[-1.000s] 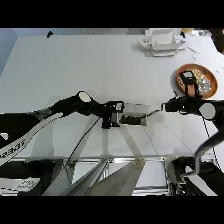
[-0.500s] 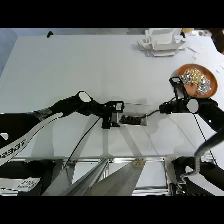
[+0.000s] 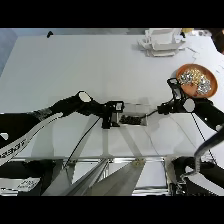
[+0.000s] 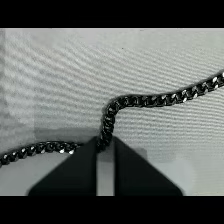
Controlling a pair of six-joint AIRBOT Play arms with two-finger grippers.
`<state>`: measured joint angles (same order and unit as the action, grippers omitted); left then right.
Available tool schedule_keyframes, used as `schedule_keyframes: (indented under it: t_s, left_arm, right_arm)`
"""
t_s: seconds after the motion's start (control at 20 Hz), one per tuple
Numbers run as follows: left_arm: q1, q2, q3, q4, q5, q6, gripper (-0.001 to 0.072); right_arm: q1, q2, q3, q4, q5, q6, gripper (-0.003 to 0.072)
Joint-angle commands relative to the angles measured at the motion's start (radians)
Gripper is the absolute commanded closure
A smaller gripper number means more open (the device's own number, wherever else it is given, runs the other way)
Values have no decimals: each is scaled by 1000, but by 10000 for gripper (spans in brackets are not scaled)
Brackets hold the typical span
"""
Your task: Fold the box and place the chain.
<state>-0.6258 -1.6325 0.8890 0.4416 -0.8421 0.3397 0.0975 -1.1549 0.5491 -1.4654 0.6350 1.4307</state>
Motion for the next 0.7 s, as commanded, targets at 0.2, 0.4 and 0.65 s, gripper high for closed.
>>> schedule_keyframes:
  t_s: [0.2,0.4,0.65]
  left_arm:
    - [1,0,0,0,0,0,679]
    - [1,0,0,0,0,0,679]
    - [1,0,0,0,0,0,679]
  right_arm:
    - [34,14,0,-13,51,-22,664]
    - [34,114,0,-23,113,-21,664]
    - [34,265,0,53,254,-32,664]
